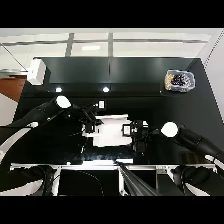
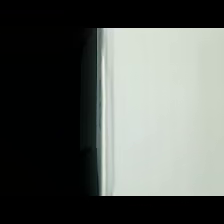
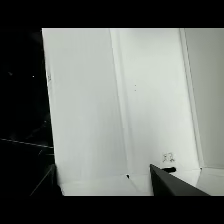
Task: Fold the box and place the chain.
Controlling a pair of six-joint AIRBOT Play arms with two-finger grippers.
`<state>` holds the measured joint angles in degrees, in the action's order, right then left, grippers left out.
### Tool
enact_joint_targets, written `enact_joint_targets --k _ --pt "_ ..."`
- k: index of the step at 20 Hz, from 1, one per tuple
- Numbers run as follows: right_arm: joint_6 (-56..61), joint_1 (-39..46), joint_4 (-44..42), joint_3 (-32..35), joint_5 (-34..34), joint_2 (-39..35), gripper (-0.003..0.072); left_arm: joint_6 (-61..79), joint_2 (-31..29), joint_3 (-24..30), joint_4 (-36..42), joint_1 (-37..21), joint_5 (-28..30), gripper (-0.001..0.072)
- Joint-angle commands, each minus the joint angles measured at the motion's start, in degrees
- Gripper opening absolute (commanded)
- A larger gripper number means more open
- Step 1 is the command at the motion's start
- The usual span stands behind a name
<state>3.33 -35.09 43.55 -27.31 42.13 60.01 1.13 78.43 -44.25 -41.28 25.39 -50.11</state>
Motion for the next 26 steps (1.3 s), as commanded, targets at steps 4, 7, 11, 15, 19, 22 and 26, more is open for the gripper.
enact_joint_targets --k 4,7,11,15,19,22,26 --pt "0.3 0.0 3.5 0.0 1.9 0.7 0.0707 0.0 0.0 0.0 0.0 0.0 0.0 0.0030" --pt "0.3 -0.2 3.1 0.0 -2.0 2.9 0.0707 0.0 0.0 0.0 0.0 0.0 0.0 0.0030" --pt "3.2 -1.4 1.5 -0.3 -10.2 3.0 0.0707 0.0 0.0 0.0 0.0 0.0 0.0 0.0030" --pt "7.2 -1.4 1.7 -2.1 -7.8 -0.8 0.0707 0.0 0.0 0.0 0.4 0.0 -0.1 0.0029" --pt "11.1 -0.9 2.4 -2.6 -10.4 -2.0 0.0707 0.0 -0.2 -0.1 1.5 0.0 -0.8 0.0029" --pt "11.2 -0.8 2.6 -2.6 -14.2 -2.0 0.0707 0.0 -0.2 -0.1 1.4 0.0 -1.1 0.0029" --pt "13.2 0.9 2.6 -2.6 -14.0 -2.0 0.0707 0.0 -0.2 -0.1 1.4 0.0 -1.1 0.0029"
